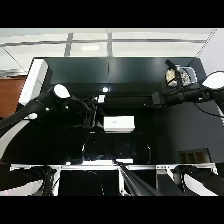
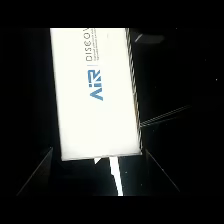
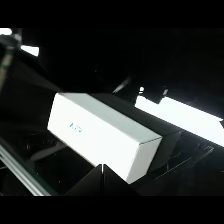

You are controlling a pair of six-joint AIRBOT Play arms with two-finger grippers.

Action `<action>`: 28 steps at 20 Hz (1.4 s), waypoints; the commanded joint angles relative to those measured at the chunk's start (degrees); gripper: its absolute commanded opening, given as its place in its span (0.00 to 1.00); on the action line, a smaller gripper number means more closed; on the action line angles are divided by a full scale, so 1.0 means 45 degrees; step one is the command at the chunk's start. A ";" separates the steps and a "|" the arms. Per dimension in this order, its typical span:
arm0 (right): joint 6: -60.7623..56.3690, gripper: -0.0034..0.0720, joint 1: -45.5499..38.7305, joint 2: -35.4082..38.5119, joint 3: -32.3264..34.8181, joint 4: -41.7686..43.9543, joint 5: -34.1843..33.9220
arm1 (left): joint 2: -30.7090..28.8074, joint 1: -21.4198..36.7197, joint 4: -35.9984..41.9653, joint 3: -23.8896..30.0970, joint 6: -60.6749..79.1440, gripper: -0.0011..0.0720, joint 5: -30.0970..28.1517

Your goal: Fold the box and place the chain.

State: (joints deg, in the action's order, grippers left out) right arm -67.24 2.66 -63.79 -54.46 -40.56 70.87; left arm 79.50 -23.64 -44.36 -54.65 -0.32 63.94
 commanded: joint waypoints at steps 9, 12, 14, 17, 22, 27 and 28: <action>0.0049 0.07 -0.2093 0.0019 -0.0015 -0.0092 0.0272 | 0.1307 -0.2550 -0.1316 -0.3109 -0.3755 0.98 -0.1258; 0.0151 0.08 -0.2093 0.0019 -0.0015 -0.0092 0.0287 | 0.1734 -0.2550 -0.1326 -0.3104 -0.4007 0.98 -0.1209; 0.0194 0.08 -0.2093 0.0019 -0.0015 -0.0092 0.0277 | 0.1953 -0.2550 -0.1326 -0.3104 -0.4163 0.98 -0.1112; 0.0233 0.07 -0.2093 0.0019 -0.0015 -0.0092 0.0243 | 0.2263 -0.2754 -0.1336 -0.3104 -0.4401 0.98 -0.0821; 0.0248 0.07 -0.2098 0.0019 -0.0015 -0.0102 0.0238 | 0.2297 -0.3507 -0.1622 -0.3109 -0.4439 0.98 -0.0767; 0.0243 0.07 -0.2093 0.0019 -0.0015 -0.0102 0.0243 | 0.2302 -0.3614 -0.1875 -0.3181 -0.4969 0.98 -0.0767; 0.0243 0.08 -0.2098 0.0019 -0.0015 -0.0102 0.0243 | 0.2302 -0.3662 -0.2157 -0.3181 -0.4969 0.98 -0.0767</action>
State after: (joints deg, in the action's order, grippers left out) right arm -66.11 -6.74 -63.75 -54.46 -41.01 71.94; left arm 89.82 -39.68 -52.29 -68.86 -22.04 60.42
